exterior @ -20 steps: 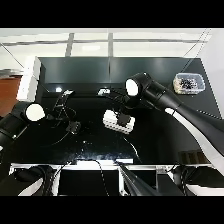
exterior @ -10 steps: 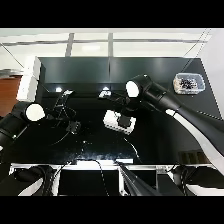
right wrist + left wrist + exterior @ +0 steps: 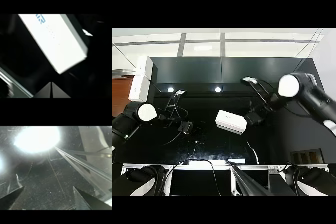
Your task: Fold the box and place the chain.
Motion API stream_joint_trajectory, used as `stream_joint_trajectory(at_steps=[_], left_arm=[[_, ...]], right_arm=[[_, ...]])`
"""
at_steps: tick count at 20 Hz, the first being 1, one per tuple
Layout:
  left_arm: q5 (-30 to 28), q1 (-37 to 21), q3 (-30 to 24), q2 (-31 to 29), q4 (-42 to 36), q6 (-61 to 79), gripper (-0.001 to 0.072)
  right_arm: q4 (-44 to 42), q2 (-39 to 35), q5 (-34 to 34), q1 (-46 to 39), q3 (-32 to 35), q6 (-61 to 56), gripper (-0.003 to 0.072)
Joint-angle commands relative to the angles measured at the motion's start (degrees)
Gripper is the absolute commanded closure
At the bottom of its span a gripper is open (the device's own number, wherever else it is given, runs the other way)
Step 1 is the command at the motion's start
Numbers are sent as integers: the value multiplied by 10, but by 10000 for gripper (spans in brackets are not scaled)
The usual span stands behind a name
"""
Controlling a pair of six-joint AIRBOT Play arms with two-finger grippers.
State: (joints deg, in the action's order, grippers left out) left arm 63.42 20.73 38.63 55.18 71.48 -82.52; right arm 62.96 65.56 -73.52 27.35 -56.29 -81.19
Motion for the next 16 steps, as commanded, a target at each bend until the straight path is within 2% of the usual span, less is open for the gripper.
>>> stream_joint_trajectory(at_steps=[1, 3, 5, 16], left_arm=[[-3, 0, 0, 0, -5, 1, 11], [-3, 0, 0, 0, -6, 0, 11], [-4, 0, 0, 0, -6, 1, 11], [-4, 0, 0, 0, -6, 0, 11]], right_arm=[[-242, -48, 244, -12, 165, -62, 662], [-298, -35, 321, 5, 207, -61, 663], [-323, -15, 337, 14, 211, -61, 662], [-327, 12, 342, 18, 211, -60, 663]])
